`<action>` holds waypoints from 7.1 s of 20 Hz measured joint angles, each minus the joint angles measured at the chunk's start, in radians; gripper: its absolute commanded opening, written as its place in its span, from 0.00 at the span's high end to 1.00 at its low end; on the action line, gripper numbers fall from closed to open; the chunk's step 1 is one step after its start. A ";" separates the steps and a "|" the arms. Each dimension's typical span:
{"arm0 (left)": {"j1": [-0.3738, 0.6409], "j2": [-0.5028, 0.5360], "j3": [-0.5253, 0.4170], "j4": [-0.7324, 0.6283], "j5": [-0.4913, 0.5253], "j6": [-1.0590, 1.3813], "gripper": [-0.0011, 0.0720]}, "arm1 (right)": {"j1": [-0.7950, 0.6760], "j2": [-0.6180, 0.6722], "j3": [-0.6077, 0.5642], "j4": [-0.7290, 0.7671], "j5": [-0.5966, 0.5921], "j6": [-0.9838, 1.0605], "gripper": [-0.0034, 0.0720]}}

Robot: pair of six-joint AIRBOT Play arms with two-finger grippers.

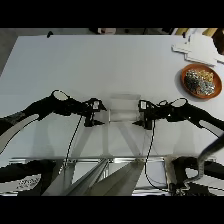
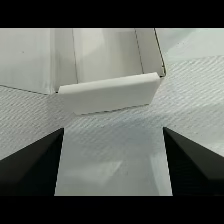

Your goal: Fold the box and place the chain.

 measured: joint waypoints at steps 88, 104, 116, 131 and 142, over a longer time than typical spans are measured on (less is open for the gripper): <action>-0.103 -0.074 0.019 -0.178 0.066 -0.011 0.87 | 0.000 0.000 0.000 0.000 0.000 0.000 0.56; -0.103 -0.074 0.018 -0.178 0.066 -0.011 0.87 | 0.000 0.000 0.000 0.000 0.000 0.000 0.56; -0.103 -0.075 0.018 -0.178 0.066 -0.011 0.87 | 0.000 0.000 0.000 0.000 0.000 0.000 0.56; -0.103 -0.075 0.019 -0.178 0.065 -0.011 0.87 | 0.000 0.000 0.000 0.000 0.000 0.000 0.56; -0.103 -0.075 0.018 -0.178 0.064 -0.013 0.87 | 0.000 0.000 0.000 0.000 0.018 0.000 0.56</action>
